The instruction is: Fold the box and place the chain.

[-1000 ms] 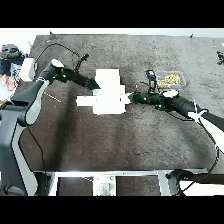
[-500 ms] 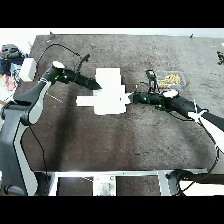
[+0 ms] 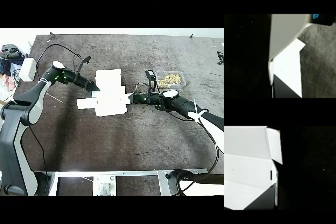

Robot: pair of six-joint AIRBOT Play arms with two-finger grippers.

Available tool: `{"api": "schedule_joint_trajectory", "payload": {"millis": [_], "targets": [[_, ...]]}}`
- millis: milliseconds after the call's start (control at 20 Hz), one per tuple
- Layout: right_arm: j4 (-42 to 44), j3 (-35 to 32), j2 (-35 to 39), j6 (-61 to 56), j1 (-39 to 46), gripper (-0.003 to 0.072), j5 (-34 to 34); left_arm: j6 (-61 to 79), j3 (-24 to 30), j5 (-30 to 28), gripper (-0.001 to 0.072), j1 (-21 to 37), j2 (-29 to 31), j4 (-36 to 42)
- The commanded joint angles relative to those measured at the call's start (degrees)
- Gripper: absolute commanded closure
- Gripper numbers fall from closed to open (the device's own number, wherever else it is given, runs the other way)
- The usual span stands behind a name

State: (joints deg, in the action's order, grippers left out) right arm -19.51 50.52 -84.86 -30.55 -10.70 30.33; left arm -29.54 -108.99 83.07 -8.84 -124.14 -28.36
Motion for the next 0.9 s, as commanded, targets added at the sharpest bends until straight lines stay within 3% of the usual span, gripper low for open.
{"api": "schedule_joint_trajectory", "payload": {"millis": [0,50,100,150,200,500,850], "targets": [[0.00,0.07,0.11,-0.04,0.24,0.0673,-0.81,6.86,-0.04,1.11,0.0698,-0.04,-0.04,-0.44],[0.00,0.07,0.50,-0.02,0.87,0.0673,-0.81,10.05,-0.04,1.68,0.0698,-0.04,-0.04,-0.42],[0.00,0.07,1.20,-0.04,1.81,0.0598,-0.79,13.68,-0.04,1.77,0.0699,-0.04,-0.02,-0.35],[-0.02,0.07,2.10,-0.04,3.04,0.0374,-0.79,15.69,-0.04,1.73,0.0698,-0.04,-0.02,-0.35],[-0.02,0.07,3.26,-0.02,4.46,0.0253,-0.79,18.05,-0.04,1.29,0.0699,-0.04,-0.02,-0.35],[-0.83,0.07,5.57,-0.04,10.10,0.0271,1.86,34.56,-0.04,-1.90,0.0700,-0.04,0.02,-0.26],[-2.19,0.07,5.55,-0.04,10.08,0.0271,1.84,39.80,0.02,-7.26,0.0701,0.09,0.00,0.31]]}}
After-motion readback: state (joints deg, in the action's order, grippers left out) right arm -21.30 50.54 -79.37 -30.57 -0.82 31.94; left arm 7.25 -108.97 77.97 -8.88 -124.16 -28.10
